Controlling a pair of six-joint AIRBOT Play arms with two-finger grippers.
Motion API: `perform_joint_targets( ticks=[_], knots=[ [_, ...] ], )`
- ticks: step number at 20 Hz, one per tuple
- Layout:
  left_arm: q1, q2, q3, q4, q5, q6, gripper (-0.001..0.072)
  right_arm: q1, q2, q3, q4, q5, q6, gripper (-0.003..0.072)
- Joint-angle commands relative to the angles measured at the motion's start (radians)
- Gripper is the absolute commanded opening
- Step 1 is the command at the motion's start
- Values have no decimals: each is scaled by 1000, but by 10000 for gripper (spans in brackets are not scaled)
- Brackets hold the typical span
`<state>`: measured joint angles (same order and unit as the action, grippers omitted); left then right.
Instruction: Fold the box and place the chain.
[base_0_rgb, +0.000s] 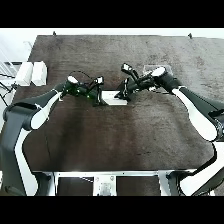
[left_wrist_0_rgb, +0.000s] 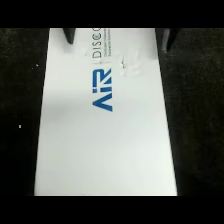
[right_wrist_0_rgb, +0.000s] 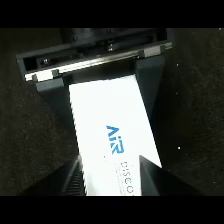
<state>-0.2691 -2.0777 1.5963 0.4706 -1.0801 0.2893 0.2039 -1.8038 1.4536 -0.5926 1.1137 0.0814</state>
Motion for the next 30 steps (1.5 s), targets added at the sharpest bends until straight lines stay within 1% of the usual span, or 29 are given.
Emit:
perform_joint_targets(
  ticks=[1,2,3,4,6,9,11,14,16,19,22,24,25,26,27,28,30],
  knots=[
    [1,1,0,-1,6,-2,471,-15,0,0,104,17,-39,250],
    [1,1,0,-1,6,-2,471,-15,-1,-2,101,17,-37,113],
    [1,1,0,-1,6,-2,471,-15,-4,-9,99,17,-33,50],
    [1,1,0,-1,6,-2,471,-14,-11,-15,90,18,-21,48],
    [1,1,0,-1,6,-2,471,-6,-40,-19,40,18,37,12],
    [1,1,0,-1,6,-2,471,9,-85,-20,-36,25,117,12],
    [1,1,0,-1,6,-2,471,18,-92,-20,-76,24,136,13],
    [1,1,0,-1,6,-2,471,16,-89,-3,-78,25,148,12],
    [1,1,0,-1,6,-2,471,10,-59,15,-56,42,147,12],
    [1,1,0,-1,6,-2,471,-2,64,15,30,39,146,11],
    [1,1,0,-1,6,-2,471,-13,199,13,35,37,190,11],
    [1,1,0,-1,5,-2,471,-28,307,-23,35,36,245,9],
    [1,1,0,-1,6,-2,471,-39,372,-66,35,33,269,9],
    [1,1,0,-1,6,-2,471,-55,455,-137,32,11,296,9],
    [1,1,0,-1,6,-2,471,-77,552,-235,27,-42,317,9],
    [1,1,0,-1,6,-2,471,-103,652,-345,26,-125,333,9],
    [1,1,0,-1,6,-2,471,-152,884,-609,28,-390,360,9]
  ],
)
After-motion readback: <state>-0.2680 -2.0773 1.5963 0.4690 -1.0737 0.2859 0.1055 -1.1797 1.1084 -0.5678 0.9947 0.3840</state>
